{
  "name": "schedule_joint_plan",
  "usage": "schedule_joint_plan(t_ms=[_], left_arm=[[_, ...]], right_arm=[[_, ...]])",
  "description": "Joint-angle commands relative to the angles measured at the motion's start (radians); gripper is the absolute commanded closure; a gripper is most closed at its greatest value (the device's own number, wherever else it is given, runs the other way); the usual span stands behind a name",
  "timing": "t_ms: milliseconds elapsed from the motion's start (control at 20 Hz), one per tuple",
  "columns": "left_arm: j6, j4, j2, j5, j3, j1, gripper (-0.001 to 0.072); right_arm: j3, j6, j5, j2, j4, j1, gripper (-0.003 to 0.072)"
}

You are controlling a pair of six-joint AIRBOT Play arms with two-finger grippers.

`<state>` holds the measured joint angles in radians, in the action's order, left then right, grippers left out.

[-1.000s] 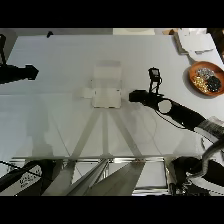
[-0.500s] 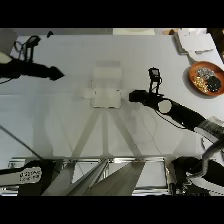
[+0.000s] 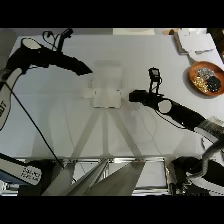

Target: Fold the box and place the chain.

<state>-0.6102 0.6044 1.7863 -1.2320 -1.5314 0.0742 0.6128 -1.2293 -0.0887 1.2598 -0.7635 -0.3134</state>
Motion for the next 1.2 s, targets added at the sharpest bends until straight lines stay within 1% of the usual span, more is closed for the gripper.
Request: schedule_joint_plan(t_ms=[0, 200, 450, 650, 800, 950, 1150], left_arm=[[0.032, -0.067, 0.058, 0.023, -0.015, 0.034, 0.0008], [0.048, -0.072, 0.065, 0.038, -0.016, 0.038, 0.0008], [0.039, -0.051, 0.065, 0.038, -0.017, 0.008, 0.0009], [0.022, -0.082, 0.066, -0.013, -0.018, -0.033, 0.0009], [0.018, -0.07, 0.078, -0.013, -0.018, -0.042, 0.0009], [0.018, -0.073, 0.113, -0.021, -0.02, -0.03, 0.001], [0.064, -0.089, 0.15, -0.113, -0.033, -0.004, 0.0011]], right_arm=[[-0.001, 0.0, 0.0, -0.001, 0.0, -0.001, 0.0676], [-0.001, 0.0, 0.0, -0.001, 0.0, -0.001, 0.0676], [-0.001, 0.0, 0.0, -0.001, 0.0, -0.001, 0.0676], [-0.001, 0.0, 0.0, -0.001, 0.0, -0.001, 0.0676], [-0.001, 0.0, 0.0, -0.001, 0.0, -0.001, 0.0676], [-0.001, 0.0, 0.0, -0.001, 0.0, -0.001, 0.0676], [-0.001, 0.0, 0.0, -0.001, 0.001, -0.001, 0.0676]])
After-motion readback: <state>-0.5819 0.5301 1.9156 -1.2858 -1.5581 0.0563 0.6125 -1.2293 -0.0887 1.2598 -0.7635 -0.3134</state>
